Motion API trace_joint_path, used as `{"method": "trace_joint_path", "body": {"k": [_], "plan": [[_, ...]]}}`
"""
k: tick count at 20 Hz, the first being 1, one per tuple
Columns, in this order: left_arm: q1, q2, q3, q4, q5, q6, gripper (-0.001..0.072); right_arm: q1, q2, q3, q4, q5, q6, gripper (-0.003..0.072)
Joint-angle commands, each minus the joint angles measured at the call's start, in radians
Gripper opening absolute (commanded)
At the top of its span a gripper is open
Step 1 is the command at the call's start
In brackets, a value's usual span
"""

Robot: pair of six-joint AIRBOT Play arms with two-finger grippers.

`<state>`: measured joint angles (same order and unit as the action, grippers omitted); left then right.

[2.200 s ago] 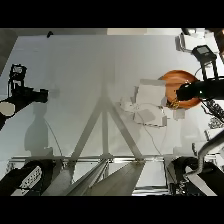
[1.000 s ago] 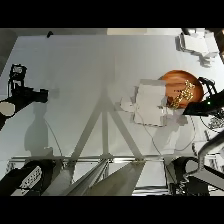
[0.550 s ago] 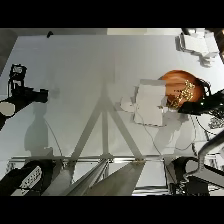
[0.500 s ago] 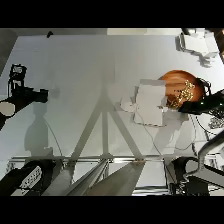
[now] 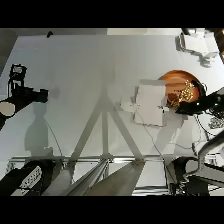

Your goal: Fold the box and place the chain.

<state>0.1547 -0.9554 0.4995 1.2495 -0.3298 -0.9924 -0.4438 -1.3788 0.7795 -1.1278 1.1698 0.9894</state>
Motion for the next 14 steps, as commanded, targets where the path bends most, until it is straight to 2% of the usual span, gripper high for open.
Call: {"method": "trace_joint_path", "body": {"k": [1,4,7,10,14], "plan": [[0.0,0.001,0.0,0.0,0.0,0.0,0.0697,0.0,-0.01,-0.001,0.04,0.088,-0.066,0.0015],[0.0,0.001,0.0,0.0,0.0,0.0,0.0697,0.006,-0.002,-0.001,0.098,0.181,-0.142,0.0014],[0.0,0.001,0.0,0.0,0.0,0.0,0.0697,0.065,0.067,-0.001,0.217,0.158,-0.195,0.0013],[0.0,0.001,0.0,0.0,0.0,0.0,0.0697,0.138,0.166,-0.021,0.344,0.091,-0.254,0.0013],[0.0,0.001,0.0,0.0,0.0,0.0,0.0697,0.243,0.292,-0.2,0.629,-0.051,-0.438,0.0014]]}}
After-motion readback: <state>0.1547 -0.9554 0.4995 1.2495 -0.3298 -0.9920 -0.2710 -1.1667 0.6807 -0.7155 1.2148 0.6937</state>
